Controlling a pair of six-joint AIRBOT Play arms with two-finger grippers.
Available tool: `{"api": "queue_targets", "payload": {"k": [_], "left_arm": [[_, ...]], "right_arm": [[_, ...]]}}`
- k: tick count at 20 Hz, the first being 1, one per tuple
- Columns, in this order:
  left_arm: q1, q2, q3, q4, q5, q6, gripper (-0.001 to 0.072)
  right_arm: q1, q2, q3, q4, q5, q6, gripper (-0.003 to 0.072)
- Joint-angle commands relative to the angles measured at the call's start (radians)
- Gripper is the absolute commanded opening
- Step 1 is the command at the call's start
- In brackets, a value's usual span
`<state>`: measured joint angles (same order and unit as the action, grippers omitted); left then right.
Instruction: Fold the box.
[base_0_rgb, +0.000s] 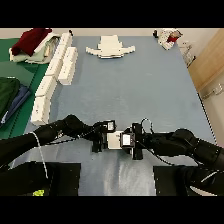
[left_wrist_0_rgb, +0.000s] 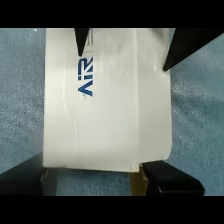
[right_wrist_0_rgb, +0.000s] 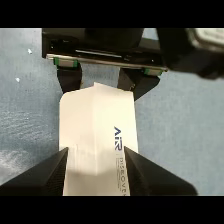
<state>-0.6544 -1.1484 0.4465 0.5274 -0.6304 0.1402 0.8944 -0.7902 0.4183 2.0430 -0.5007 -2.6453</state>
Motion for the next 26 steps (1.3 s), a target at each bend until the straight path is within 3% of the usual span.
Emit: {"api": "queue_targets", "payload": {"k": [1, 5, 7, 9, 16, 21, 24, 26], "left_arm": [[-0.001, 0.000, -0.001, 0.000, 0.000, 0.000, 0.0438], [-0.001, 0.001, -0.001, 0.000, 0.000, 0.000, 0.0438], [-0.001, 0.001, -0.001, 0.000, 0.000, 0.000, 0.0438], [-0.001, 0.001, -0.001, 0.001, 0.000, 0.000, 0.0438], [-0.001, 0.000, -0.001, 0.000, 0.000, 0.000, 0.0438], [-0.001, 0.001, -0.001, 0.000, 0.000, 0.000, 0.0438], [-0.001, 0.000, -0.001, 0.000, 0.000, 0.000, 0.0438], [-0.001, 0.001, -0.001, 0.000, 0.000, 0.000, 0.0438]], "right_arm": [[0.018, -0.001, 0.000, -0.035, 0.033, 0.003, 0.0517], [0.018, -0.001, -0.016, -0.050, 0.034, 0.002, 0.0505], [0.020, 0.000, -0.018, -0.055, 0.034, 0.003, 0.0402], [0.044, 0.015, -0.018, -0.082, 0.037, 0.039, 0.0402], [0.154, 0.040, -0.033, -0.476, 0.064, 0.441, 0.0402], [0.154, 0.035, -0.035, -0.496, 0.066, 0.447, 0.0393], [0.154, 0.035, -0.035, -0.514, 0.066, 0.447, 0.0308], [0.154, 0.035, -0.035, -0.514, 0.066, 0.447, 0.0296]]}}
